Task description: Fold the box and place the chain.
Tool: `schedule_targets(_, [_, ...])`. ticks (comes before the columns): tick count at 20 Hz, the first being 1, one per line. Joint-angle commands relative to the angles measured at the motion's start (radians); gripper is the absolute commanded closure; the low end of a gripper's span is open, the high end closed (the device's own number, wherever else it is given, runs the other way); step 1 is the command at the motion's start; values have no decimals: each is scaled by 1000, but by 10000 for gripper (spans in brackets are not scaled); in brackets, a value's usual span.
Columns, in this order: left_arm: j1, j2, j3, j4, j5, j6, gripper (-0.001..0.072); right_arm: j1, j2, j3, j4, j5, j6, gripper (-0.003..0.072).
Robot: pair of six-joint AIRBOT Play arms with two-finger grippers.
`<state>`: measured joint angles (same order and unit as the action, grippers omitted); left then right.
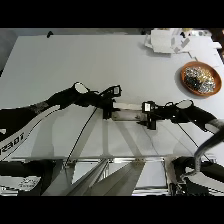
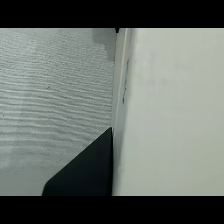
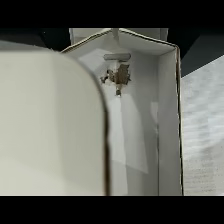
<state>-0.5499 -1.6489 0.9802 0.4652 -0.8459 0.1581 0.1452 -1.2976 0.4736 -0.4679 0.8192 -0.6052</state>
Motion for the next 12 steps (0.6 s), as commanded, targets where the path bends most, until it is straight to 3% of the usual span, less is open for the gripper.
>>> schedule_targets(1, [0,0,0,-1,4,-1,699,0,-23,2,13,-1,-32,239])
schedule_targets(3, [0,0,0,-1,4,-1,699,0,-30,2,13,0,-32,293])
schedule_targets(5, [0,0,0,-1,4,-1,699,0,-31,2,13,0,-32,299])
schedule_targets(9, [0,0,0,-1,4,-1,699,0,-30,2,13,0,-32,247])
schedule_targets(12, [0,0,0,-1,4,-1,699,0,-30,2,-2,1,-32,249])
